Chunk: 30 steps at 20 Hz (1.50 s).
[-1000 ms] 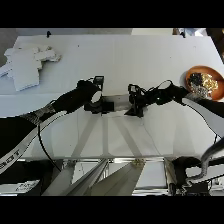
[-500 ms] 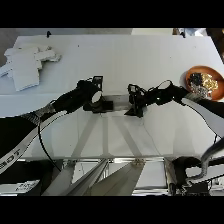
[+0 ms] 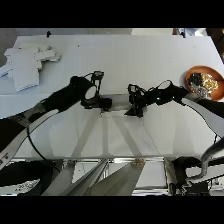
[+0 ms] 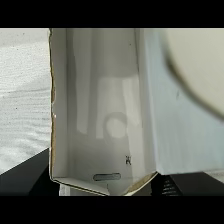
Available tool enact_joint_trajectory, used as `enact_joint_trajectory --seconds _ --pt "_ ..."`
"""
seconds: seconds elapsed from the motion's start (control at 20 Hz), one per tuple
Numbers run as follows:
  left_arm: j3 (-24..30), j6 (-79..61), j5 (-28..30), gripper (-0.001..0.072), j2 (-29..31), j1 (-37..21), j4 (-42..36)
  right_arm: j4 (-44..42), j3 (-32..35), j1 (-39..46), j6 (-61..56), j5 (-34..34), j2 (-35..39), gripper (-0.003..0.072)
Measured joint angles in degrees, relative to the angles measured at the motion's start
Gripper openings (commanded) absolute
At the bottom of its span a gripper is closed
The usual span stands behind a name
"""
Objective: Fold the box and place the chain.
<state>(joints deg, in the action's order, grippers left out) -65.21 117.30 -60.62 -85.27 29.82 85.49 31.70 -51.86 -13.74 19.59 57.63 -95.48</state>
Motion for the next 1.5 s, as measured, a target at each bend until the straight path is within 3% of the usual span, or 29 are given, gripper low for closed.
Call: enact_joint_trajectory --seconds 0.25,0.45,0.6,0.8,0.9,1.0,1.25,1.5 --pt "3.98 -23.93 2.67 0.0642 9.18 -8.20 -10.97 0.00 0.00 0.00 0.00 0.02 0.00 0.0309" --pt "14.05 -53.46 9.57 0.0642 17.88 -15.91 -22.58 0.00 0.00 0.00 0.00 0.02 0.00 0.0309" --pt "21.05 -80.48 11.43 0.0644 19.85 -21.31 -31.80 -0.02 0.00 0.00 0.00 0.02 0.00 0.0309" --pt "25.22 -116.48 7.39 0.0656 16.00 -27.10 -45.00 -0.02 0.00 0.00 0.00 0.02 0.00 0.0309" --pt "25.94 -130.14 3.89 0.0713 12.33 -28.76 -51.36 -0.02 0.00 0.00 0.00 0.02 0.00 0.0309" --pt "26.32 -138.55 1.75 0.0716 8.57 -29.42 -56.46 -0.02 0.00 0.00 0.00 0.02 0.00 0.0309" --pt "25.42 -147.36 1.03 0.0716 0.72 -29.66 -63.17 -0.02 0.00 0.00 0.00 0.02 0.00 0.0309" --pt "20.83 -147.21 0.55 0.0717 -3.54 -27.76 -64.87 -0.04 0.00 0.00 -0.07 0.02 0.00 0.0309"
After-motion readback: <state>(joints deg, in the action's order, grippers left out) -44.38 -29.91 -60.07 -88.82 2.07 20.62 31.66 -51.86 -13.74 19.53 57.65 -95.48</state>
